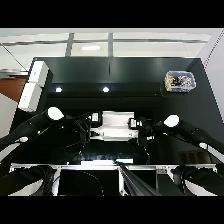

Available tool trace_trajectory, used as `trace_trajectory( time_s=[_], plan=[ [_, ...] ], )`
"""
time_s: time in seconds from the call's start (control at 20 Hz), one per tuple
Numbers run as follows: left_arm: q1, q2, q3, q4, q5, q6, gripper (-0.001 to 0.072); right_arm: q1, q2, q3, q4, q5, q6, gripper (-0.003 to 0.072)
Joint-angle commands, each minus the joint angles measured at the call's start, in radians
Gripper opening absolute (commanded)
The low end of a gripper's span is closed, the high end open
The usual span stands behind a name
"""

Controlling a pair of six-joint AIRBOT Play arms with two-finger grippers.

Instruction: Fold the box and place the chain.

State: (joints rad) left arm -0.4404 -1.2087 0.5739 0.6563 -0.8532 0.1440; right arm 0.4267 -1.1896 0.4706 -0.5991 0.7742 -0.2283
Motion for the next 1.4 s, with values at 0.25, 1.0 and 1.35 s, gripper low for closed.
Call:
trace_trajectory(
  time_s=[0.25, 1.0, 1.35],
  plan=[
    [-0.026, -0.014, 0.000, -0.099, 0.006, 0.006, 0.0275, -0.001, 0.000, 0.000, 0.000, 0.000, 0.000, 0.0303],
    [-0.155, -0.046, 0.000, -0.100, 0.138, -0.002, 0.0315, -0.001, 0.000, 0.000, 0.000, -0.002, 0.000, 0.0303],
    [-0.155, -0.046, 0.000, -0.095, 0.135, -0.003, 0.0350, -0.001, 0.001, 0.000, 0.000, -0.002, 0.000, 0.0303]
  ],
)
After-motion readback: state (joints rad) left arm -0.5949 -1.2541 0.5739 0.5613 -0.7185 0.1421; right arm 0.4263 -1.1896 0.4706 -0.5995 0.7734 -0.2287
